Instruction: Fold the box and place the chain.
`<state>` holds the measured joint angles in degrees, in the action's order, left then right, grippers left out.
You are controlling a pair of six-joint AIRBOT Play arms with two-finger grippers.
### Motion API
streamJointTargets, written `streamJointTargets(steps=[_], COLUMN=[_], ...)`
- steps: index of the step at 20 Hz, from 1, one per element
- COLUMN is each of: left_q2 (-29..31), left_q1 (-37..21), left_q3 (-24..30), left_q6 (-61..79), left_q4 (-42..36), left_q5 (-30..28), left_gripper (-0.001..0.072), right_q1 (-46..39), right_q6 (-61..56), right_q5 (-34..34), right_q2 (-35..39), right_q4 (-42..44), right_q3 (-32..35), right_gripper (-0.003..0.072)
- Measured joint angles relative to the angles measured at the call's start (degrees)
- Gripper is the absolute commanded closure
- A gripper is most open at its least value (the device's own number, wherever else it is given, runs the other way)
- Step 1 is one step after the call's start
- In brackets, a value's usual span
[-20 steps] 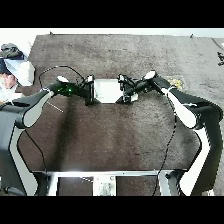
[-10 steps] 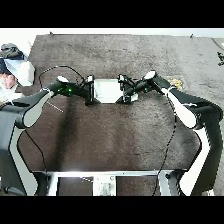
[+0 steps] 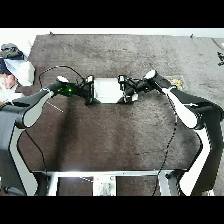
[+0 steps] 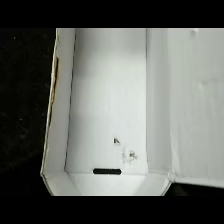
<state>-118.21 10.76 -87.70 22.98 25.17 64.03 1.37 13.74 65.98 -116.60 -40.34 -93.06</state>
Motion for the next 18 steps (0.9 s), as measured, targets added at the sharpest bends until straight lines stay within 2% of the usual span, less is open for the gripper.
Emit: streamJointTargets(steps=[9,10,12,15,18], left_q2=[0.00,0.00,0.02,0.00,0.02], left_q1=[-0.02,-0.02,-0.02,-0.02,-0.02], left_q3=[-0.02,-0.02,-0.02,-0.02,-0.02], left_q6=[-0.11,-0.11,-0.11,-0.11,-0.11], left_q4=[-0.20,-0.17,-0.07,-0.02,0.00], left_q5=[-0.26,-0.24,-0.15,-0.02,0.02], left_gripper=[0.0357,0.0358,0.0357,0.0357,0.0357], right_q1=[-5.09,-5.90,-6.73,-6.58,-4.48], right_q6=[-5.62,-6.12,-6.91,-7.52,-7.76], right_q5=[2.54,2.95,4.70,7.54,6.60], right_q2=[6.10,7.17,8.59,9.40,9.42], right_q4=[-6.58,-6.08,-2.71,6.10,12.35], right_q3=[0.02,0.02,0.02,0.02,0.02], right_gripper=[0.0098,0.0158,0.0691,0.0697,0.0697])
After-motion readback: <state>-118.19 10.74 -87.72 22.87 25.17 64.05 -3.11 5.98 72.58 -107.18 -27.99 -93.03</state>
